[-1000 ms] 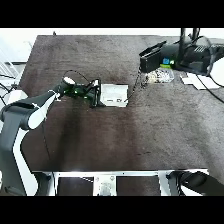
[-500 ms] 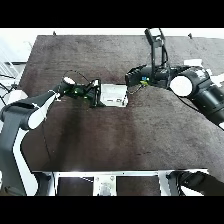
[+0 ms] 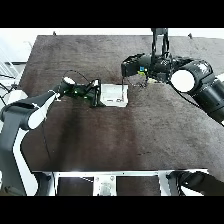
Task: Fold the box and place the chain.
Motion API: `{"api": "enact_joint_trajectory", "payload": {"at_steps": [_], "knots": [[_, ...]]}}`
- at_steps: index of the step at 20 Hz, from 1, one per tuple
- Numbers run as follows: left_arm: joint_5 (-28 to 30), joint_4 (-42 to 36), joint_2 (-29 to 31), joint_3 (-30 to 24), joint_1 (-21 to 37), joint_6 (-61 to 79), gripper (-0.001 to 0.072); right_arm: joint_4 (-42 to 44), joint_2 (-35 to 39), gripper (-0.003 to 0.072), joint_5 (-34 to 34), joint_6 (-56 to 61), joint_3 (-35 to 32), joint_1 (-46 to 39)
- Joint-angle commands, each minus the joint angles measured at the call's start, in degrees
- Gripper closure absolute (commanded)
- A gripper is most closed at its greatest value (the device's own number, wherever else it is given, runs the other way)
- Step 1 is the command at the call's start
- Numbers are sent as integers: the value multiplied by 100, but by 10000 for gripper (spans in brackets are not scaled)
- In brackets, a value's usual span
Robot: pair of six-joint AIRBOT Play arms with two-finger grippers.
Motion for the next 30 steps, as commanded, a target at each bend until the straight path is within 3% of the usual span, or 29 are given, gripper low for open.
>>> {"api": "enact_joint_trajectory", "payload": {"at_steps": [1,16,22,30], "knots": [[4,2,0,2,4,2,360,26,-2,669,-28,11,33,85],[2,2,0,2,4,0,360,-79,-92,669,13,549,-717,372],[4,2,0,2,4,0,360,-868,-4,669,433,872,-699,262],[4,2,0,2,4,2,360,-695,-155,669,472,1403,-752,553]]}}
